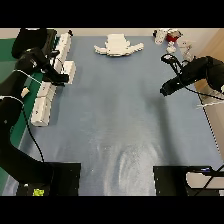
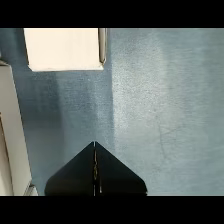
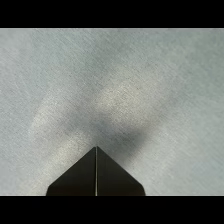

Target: Fold the box.

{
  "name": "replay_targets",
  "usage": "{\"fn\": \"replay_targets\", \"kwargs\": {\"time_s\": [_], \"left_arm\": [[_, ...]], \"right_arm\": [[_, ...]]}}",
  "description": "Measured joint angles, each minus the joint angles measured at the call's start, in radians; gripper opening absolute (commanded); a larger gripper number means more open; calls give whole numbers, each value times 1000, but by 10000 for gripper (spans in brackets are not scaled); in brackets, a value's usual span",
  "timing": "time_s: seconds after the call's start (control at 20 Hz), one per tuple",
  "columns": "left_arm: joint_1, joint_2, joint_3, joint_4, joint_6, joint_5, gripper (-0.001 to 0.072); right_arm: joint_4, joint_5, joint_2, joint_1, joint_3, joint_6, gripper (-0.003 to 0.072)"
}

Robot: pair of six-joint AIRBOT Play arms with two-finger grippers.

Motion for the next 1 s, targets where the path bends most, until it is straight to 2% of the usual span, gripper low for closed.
{"fn": "replay_targets", "kwargs": {"time_s": [0.25,0.55,0.8,0.9,1.0], "left_arm": [[-45,-55,-35,51,-37,237,10],[-37,-156,26,69,-47,433,11],[-35,-174,43,70,-49,530,11],[-35,-175,45,71,-50,534,11],[-35,-172,46,70,-50,492,10]], "right_arm": [[0,0,0,0,0,0,4],[0,0,0,0,0,0,4],[0,0,0,0,0,0,4],[0,0,0,0,0,0,4],[0,0,0,0,0,0,4]]}}
